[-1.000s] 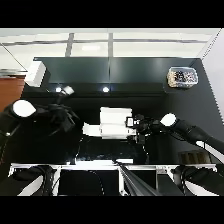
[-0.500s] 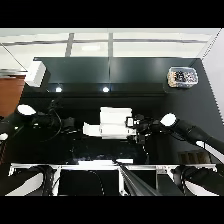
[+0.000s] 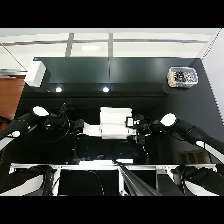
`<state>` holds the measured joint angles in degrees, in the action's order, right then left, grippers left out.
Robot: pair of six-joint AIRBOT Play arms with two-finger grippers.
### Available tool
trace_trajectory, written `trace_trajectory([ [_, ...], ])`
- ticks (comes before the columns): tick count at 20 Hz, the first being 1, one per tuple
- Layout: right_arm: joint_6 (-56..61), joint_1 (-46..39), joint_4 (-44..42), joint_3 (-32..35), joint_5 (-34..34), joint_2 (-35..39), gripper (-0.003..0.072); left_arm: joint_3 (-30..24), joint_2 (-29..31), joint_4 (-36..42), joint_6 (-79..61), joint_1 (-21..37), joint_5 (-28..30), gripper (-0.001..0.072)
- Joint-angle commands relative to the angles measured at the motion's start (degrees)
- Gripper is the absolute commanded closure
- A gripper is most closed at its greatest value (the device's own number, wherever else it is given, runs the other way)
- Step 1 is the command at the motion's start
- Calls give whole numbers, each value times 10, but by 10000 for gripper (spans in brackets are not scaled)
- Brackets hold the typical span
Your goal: Fold the box and place the chain.
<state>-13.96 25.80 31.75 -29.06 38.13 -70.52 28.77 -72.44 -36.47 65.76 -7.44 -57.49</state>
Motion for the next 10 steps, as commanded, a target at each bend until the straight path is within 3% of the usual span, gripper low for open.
trace_trajectory([
  [1,0,0,0,0,0,0,621,0,-2,30,-82,-4,-31,684],
  [5,0,0,0,0,0,0,621,8,-2,65,-119,-4,-48,677],
  [6,0,0,0,0,0,0,621,14,-2,65,-119,-4,-49,603],
  [8,0,0,0,0,0,0,621,30,-2,65,-118,-4,-56,270],
  [9,0,0,0,0,0,0,621,40,-2,66,-118,-4,-62,168],
  [10,0,0,0,0,0,0,621,48,-2,69,-119,-4,-70,142],
])
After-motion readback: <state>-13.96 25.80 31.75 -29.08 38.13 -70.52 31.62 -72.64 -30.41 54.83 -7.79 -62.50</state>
